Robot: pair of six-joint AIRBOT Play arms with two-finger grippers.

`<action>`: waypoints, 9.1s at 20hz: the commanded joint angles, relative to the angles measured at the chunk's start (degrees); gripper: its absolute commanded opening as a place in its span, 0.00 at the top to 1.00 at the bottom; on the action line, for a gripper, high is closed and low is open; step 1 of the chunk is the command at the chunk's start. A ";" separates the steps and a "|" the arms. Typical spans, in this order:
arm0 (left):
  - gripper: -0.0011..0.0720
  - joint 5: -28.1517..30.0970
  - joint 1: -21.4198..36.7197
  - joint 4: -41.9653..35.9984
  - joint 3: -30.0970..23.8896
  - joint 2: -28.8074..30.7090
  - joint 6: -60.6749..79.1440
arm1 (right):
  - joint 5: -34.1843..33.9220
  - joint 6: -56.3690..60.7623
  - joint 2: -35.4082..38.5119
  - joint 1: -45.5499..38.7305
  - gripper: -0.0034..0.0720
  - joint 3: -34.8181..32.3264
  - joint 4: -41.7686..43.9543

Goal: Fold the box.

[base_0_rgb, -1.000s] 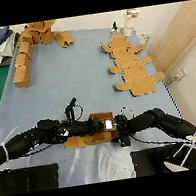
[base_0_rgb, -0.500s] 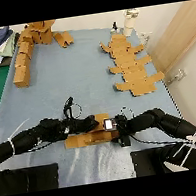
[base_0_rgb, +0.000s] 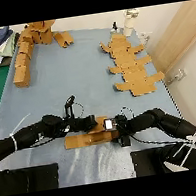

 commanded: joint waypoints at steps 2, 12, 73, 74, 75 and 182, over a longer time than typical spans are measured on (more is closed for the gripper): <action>0.97 -3.13 3.13 7.21 0.66 -0.04 -3.78 | 0.02 0.00 0.00 0.00 0.27 0.04 0.00; 0.97 -4.66 6.91 7.76 1.16 0.11 -0.98 | 0.02 0.00 0.00 0.00 0.27 0.04 0.00; 0.67 -5.62 -9.22 53.68 -3.39 14.97 26.23 | 0.02 0.00 0.00 0.00 0.27 0.04 0.00; 0.67 -5.60 -9.22 54.49 -3.39 14.97 26.21 | 0.02 0.00 0.00 0.00 0.27 0.04 0.00; 0.67 -5.60 -9.22 54.93 -3.39 14.97 26.23 | 0.02 0.00 0.00 0.00 0.27 0.04 0.00; 0.83 -9.01 -12.15 58.99 -1.97 15.34 17.14 | 0.02 0.00 0.00 0.00 0.27 0.04 0.00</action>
